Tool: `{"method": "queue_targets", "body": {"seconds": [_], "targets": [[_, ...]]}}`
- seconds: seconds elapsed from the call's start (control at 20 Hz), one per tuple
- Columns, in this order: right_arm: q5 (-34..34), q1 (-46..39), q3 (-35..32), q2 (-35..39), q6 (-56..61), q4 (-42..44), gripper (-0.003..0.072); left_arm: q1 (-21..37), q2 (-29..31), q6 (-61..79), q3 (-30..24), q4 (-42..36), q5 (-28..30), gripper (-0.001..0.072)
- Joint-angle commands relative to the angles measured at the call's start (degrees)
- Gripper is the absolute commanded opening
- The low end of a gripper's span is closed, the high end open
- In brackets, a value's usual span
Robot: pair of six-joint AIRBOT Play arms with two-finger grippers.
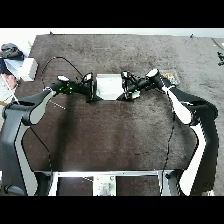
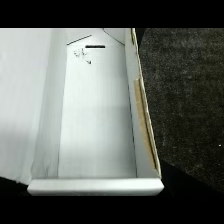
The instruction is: Fold the box and place the chain.
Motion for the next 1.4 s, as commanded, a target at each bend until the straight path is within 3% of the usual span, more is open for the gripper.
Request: {"method": "queue_targets", "body": {"seconds": [0.0,1.2,1.25,1.3,1.35], "targets": [[0.0,0.0,0.0,0.0,0.0,0.0,0.0444,0.0,0.0,0.0,0.0,0.0,0.1,0.0352],[0.7,0.0,0.0,0.3,1.9,0.5,0.0450,0.0,0.0,0.0,0.0,-0.2,0.1,0.0353],[0.7,-0.1,0.0,0.5,2.2,0.5,0.0641,0.0,0.0,0.0,0.0,-0.2,0.1,0.0352],[0.7,-0.1,0.0,0.5,2.4,0.3,0.0720,0.0,0.0,0.0,0.0,-0.2,0.1,0.0352],[1.1,-0.2,0.0,0.5,2.6,-0.3,0.0720,0.0,0.0,0.0,0.0,-0.2,0.1,0.0353]]}}
